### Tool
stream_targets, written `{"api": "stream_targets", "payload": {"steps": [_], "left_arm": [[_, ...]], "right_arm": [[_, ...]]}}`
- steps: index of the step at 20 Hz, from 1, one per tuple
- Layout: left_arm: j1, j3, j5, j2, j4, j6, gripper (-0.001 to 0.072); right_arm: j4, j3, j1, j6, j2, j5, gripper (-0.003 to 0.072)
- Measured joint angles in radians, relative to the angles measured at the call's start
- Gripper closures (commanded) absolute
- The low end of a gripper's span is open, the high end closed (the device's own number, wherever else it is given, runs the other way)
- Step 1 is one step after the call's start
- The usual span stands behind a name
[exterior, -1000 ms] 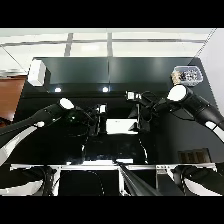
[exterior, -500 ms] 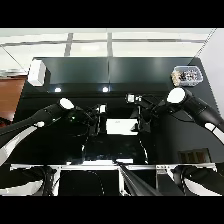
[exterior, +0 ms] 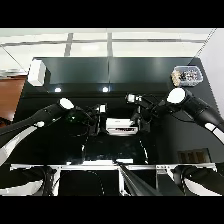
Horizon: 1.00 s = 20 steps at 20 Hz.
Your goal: Fold the box and place the chain.
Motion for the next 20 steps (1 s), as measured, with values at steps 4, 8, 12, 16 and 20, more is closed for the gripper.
{"api": "stream_targets", "payload": {"steps": [4,8,12,16,20], "left_arm": [[0.0,0.0,-0.001,0.0,0.0,-0.001,0.0374],[0.0,0.0,-0.002,0.0,0.0,-0.001,0.0374],[0.0,0.0,-0.003,0.0,0.0,0.0,0.0372],[0.0,0.0,-0.003,0.0,0.0,0.001,0.0369],[-0.001,0.0,-0.003,0.0,0.0,-0.002,0.0368]], "right_arm": [[0.0,0.0,0.0,0.002,0.0,0.006,0.0371],[-0.004,0.0,0.0,0.002,-0.001,0.014,0.0373],[-0.004,-0.001,0.0,0.002,-0.001,0.021,0.0372],[-0.009,-0.008,0.001,0.002,-0.001,0.024,0.0373],[-0.047,-0.013,0.001,0.0,0.0,0.023,0.0373]]}}
